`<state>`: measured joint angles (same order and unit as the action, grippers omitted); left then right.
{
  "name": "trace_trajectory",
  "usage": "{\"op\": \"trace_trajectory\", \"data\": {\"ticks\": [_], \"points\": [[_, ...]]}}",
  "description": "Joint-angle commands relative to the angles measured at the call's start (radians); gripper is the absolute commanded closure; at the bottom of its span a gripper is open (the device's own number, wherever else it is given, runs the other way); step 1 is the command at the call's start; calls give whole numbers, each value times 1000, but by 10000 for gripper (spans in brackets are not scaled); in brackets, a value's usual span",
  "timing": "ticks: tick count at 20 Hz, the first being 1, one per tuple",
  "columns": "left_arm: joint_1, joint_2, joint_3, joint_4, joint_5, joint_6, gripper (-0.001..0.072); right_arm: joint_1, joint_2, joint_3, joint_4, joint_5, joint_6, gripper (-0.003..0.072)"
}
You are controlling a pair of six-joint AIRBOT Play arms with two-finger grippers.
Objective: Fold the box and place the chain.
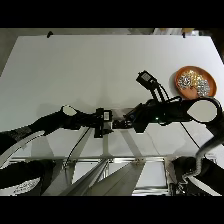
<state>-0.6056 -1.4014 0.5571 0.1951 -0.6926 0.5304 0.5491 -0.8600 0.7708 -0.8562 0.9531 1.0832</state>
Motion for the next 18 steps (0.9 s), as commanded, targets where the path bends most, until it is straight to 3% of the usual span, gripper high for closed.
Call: {"op": "trace_trajectory", "data": {"ticks": [1, 9, 14, 18], "points": [[0, 0, 0, 0, 0, 0, 567, 2, -15, 1, 156, -27, -108, 667], [0, 0, 0, 0, 0, 0, 567, 2, -51, 1, 284, 5, -161, 669], [-1, 0, 0, 0, 0, 0, 567, 2, -49, 1, 491, 29, -278, 667], [0, 0, 0, 0, 0, 0, 567, 1, -48, 1, 498, 43, -277, 667]]}}
